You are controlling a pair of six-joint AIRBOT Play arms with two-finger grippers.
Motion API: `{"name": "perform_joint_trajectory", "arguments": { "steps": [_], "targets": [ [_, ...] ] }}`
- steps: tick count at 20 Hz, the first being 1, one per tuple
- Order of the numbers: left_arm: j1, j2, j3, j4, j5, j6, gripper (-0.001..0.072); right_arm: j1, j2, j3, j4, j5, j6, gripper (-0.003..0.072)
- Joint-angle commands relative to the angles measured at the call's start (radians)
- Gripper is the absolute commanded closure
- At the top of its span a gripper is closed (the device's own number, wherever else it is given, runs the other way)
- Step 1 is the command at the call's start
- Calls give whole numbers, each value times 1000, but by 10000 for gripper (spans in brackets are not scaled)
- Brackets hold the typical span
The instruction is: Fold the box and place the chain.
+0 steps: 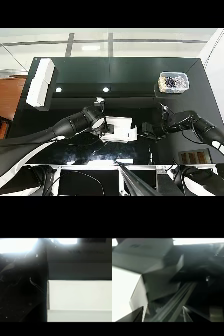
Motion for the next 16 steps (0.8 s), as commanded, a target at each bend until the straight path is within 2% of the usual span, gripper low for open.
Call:
{"name": "perform_joint_trajectory", "arguments": {
  "steps": [1,4,7,11,16],
  "targets": [
    [0,0,0,1,-11,0,680,6,-2,45,32,-109,-71,131],
    [0,0,0,1,-11,0,680,7,-2,97,34,-170,-70,131],
    [0,0,0,1,-11,0,680,37,-2,128,39,-160,-59,131],
    [0,0,0,1,-11,0,680,156,-2,131,14,-48,51,148],
    [0,0,0,1,-11,0,680,308,-2,136,-106,119,253,159]
  ]
}}
